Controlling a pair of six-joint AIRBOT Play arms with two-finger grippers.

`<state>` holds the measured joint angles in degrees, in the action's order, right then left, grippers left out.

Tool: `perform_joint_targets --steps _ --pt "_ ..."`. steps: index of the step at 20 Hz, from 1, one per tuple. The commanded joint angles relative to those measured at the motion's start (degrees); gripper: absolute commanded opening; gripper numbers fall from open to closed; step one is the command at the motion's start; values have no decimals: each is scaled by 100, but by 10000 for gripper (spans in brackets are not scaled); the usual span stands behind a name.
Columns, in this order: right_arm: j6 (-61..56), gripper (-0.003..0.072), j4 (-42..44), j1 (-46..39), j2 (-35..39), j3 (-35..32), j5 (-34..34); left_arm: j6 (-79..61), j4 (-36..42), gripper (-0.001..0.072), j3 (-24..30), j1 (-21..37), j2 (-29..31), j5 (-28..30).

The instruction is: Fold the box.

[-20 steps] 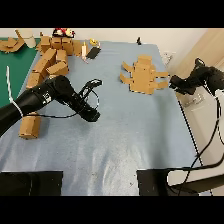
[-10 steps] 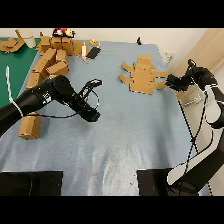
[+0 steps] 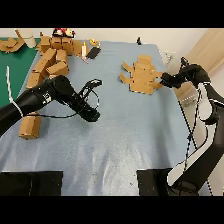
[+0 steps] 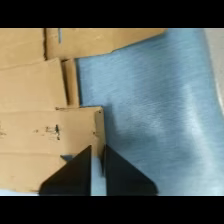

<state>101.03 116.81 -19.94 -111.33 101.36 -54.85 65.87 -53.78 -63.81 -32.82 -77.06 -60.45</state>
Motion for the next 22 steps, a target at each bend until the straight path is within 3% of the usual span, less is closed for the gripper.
perform_joint_targets --steps 1,2,12,17,22 --pt "92 80 109 151 11 181 -800 -2 -2 11 0 -2 2 0" --pt "103 4 111 197 55 190 -1014 -2 -2 11 0 -2 2 0" --pt "-380 0 -205 529 813 52 -2608 -2 -2 11 0 -4 2 0" --pt "-608 -1 -496 1217 1506 -1019 -2426 -2 0 11 0 -2 2 0" --pt "-1038 -2 -581 1897 2830 -2903 -1342 -2 -2 11 0 -2 2 0"
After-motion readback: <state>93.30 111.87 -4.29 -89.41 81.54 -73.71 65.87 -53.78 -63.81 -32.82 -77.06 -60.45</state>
